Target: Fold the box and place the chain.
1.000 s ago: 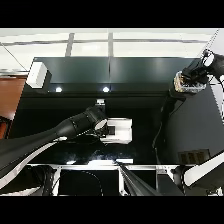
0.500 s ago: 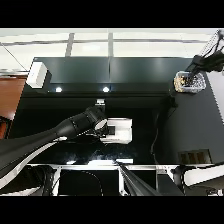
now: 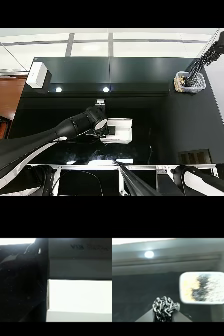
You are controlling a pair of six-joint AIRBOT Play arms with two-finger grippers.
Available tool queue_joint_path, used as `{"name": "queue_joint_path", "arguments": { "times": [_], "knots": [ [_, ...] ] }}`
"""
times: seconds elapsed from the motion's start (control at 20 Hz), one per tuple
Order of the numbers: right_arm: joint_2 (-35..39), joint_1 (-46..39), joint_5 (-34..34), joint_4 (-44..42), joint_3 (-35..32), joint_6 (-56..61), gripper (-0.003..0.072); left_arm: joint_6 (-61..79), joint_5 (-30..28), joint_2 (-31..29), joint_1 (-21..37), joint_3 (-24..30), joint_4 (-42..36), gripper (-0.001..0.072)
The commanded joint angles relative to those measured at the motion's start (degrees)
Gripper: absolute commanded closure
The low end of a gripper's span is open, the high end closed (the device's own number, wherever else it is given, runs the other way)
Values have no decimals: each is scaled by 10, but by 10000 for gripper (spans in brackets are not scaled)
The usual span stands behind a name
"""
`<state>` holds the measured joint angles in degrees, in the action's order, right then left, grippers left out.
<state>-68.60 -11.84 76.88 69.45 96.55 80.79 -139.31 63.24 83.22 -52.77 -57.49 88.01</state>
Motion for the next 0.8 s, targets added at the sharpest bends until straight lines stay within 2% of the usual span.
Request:
{"name": "queue_joint_path", "arguments": {
  "times": [0.0, 0.1, 0.25, 0.4, 0.55, 0.75],
  "knots": [
    [93, 10, 91, -113, -59, -56, 683, 0, 0, 0, 0, 0, 0, 684],
    [143, 27, 153, -171, -137, -96, 682, 0, 0, 0, 0, 0, 0, 684],
    [214, 77, 154, -207, -274, -101, 682, 0, 0, 0, 0, 0, 0, 684],
    [232, 140, 134, -259, -393, -101, 683, 0, 0, 0, 0, 0, 0, 684],
    [231, 207, 60, -301, -476, -99, 683, 0, 0, 0, 0, 0, 0, 684],
    [229, 300, -62, -365, -530, -82, 683, 0, 0, 0, 0, 0, 0, 684]
  ]
}}
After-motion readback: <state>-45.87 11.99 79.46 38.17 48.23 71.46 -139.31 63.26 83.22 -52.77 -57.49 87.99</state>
